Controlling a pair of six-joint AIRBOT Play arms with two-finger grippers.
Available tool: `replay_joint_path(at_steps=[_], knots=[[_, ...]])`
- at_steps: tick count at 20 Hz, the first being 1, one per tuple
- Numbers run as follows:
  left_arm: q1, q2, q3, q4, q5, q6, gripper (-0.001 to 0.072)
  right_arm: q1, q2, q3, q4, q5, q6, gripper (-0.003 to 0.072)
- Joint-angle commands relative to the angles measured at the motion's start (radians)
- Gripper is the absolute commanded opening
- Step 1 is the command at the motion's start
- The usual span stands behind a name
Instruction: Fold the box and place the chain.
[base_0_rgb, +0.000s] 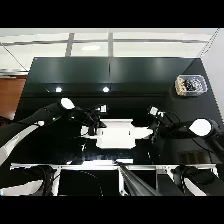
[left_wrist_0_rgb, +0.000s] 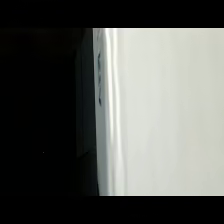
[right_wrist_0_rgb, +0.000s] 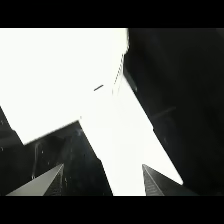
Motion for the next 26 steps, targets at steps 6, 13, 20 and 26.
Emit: replay_joint_path(at_steps=[6, 13, 20, 26], knots=[[0.001, -0.002, 0.0, 0.011, 0.0, 0.0, 0.0028, 0.021, -0.014, -0.109, 0.019, -0.065, -0.165, 0.0563], [0.001, -0.002, 0.0, 0.01, -0.001, 0.0, 0.0028, 0.226, -0.098, -0.109, 0.13, -0.15, -0.289, 0.0706], [0.001, -0.002, 0.0, 0.011, -0.001, 0.0, 0.0029, 0.265, -0.098, -0.105, 0.176, -0.228, -0.36, 0.0706], [0.001, -0.002, 0.0, 0.011, -0.002, 0.0, 0.0028, 0.265, -0.103, -0.082, 0.18, -0.213, -0.404, 0.0706]])
